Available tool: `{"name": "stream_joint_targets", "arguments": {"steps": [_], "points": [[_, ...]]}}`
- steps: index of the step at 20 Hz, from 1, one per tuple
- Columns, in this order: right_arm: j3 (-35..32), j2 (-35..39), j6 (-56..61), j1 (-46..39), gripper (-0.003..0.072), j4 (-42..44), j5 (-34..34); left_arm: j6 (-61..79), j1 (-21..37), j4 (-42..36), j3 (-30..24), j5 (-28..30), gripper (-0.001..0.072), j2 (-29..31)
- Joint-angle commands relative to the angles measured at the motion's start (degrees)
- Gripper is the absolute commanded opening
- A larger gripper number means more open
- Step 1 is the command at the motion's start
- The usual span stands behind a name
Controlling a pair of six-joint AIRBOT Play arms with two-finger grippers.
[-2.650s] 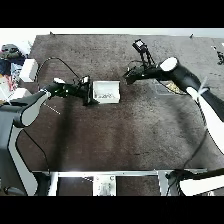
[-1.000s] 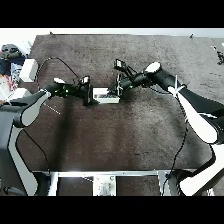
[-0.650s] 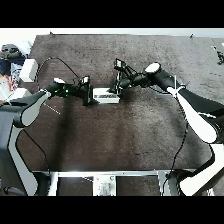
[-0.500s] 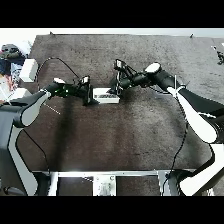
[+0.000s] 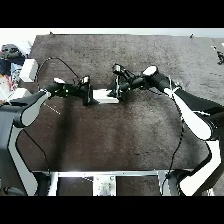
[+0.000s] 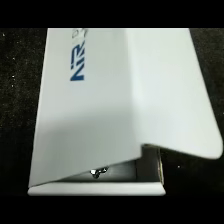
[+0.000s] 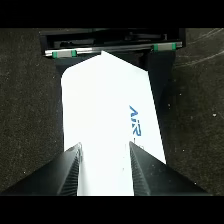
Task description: Fold the box and place the chain.
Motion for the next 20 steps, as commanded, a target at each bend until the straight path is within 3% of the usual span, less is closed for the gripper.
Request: {"name": "stream_joint_targets", "arguments": {"steps": [1, 8, 9, 10, 20], "points": [[0.04, -0.52, -0.02, 0.11, 0.0363, 0.11, -2.75, 0.02, 0.02, 0.02, 0.0, 0.0, 0.0285, 0.0], [2.43, -0.42, 0.87, 0.09, 0.0333, 0.02, -4.79, 0.02, 0.02, 0.02, 0.0, -0.02, 0.0285, 0.0], [2.36, -0.44, 0.92, 0.09, 0.024, -0.59, -4.7, 0.02, 0.02, 0.02, 0.0, -0.02, 0.0285, 0.0], [2.36, -0.44, 1.16, 0.09, 0.0222, -1.84, -4.7, 0.02, 0.02, 0.02, 0.0, 0.0, 0.0285, 0.0], [2.36, -0.44, 2.45, 0.09, 0.022, -6.56, -2.12, 0.02, 0.02, 0.02, 0.0, 0.0, 0.0285, 0.0]]}}
